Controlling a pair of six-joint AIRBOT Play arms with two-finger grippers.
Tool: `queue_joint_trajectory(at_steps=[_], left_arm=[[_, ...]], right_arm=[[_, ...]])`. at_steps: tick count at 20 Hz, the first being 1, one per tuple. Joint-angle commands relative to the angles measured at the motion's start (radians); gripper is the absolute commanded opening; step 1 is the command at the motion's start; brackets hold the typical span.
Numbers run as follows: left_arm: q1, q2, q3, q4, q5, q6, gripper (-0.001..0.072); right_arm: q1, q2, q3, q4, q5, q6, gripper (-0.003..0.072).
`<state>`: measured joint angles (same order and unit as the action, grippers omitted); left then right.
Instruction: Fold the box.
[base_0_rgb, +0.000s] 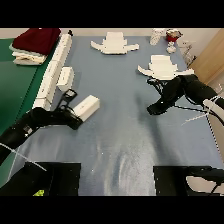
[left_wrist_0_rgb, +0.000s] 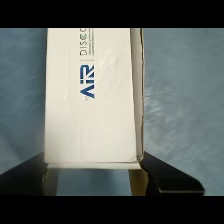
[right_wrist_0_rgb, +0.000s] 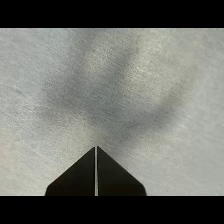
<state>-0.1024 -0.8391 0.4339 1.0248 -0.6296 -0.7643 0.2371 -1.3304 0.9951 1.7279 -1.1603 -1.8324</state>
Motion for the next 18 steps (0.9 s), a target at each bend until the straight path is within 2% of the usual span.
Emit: queue_joint_trajectory(at_steps=[1,4,11,14,18], left_arm=[[0.193,0.023,0.0,0.105,-0.036,-0.191,0.0432],[0.235,0.005,0.0,0.105,0.05,-0.233,0.0432],[0.228,-0.133,0.018,0.077,0.248,-0.269,0.0432],[0.199,-0.227,0.082,0.074,0.3,-0.269,0.0432],[0.15,-0.384,0.222,0.074,0.324,-0.27,0.0432]], right_arm=[[0.0,0.0,0.001,0.0,0.0,0.0,0.0017],[0.0,0.0,0.001,0.0,0.0,0.0,0.0017],[0.0,0.0,0.001,0.0,0.0,0.0,0.0017],[0.0,0.0,0.001,0.0,0.0,0.0,0.0017],[0.0,0.0,0.001,0.0,0.0,0.0,0.0017]])
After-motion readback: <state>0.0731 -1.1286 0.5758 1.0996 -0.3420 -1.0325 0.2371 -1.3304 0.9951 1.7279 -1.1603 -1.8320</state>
